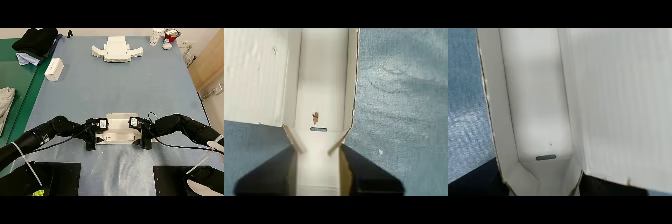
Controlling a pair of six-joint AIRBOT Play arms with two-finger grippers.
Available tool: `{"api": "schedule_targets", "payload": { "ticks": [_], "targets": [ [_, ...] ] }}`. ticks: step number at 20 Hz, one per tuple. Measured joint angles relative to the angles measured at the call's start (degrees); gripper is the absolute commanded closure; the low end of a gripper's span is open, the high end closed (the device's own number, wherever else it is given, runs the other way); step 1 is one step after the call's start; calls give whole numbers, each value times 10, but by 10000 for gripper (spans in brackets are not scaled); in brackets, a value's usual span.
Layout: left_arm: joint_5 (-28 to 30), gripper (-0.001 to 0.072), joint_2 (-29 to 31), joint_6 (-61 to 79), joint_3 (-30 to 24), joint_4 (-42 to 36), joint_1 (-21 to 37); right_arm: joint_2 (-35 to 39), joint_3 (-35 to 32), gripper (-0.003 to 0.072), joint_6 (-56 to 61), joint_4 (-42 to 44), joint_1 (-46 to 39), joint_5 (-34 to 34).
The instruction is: Fold the box.
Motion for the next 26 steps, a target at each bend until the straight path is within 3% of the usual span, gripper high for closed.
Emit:
{"api": "schedule_targets", "payload": {
  "ticks": [13,14,16,20,21,22,26],
  "targets": [
    [16,483,-53,115,1,-122,-21,0,0,210,-1,-1,0,0],
    [17,454,-56,117,1,-126,-22,0,0,210,-1,-1,0,0],
    [21,199,-59,121,1,-131,-23,0,0,210,-1,-1,0,0],
    [24,192,-62,121,1,-134,-24,0,0,211,-1,-1,0,0],
    [24,354,-63,121,1,-135,-24,0,0,210,-1,-1,0,0],
    [24,683,-63,118,1,-135,-24,0,0,210,0,0,0,0],
    [24,694,-56,94,1,-121,-24,0,0,211,1,1,0,0]
  ]
}}
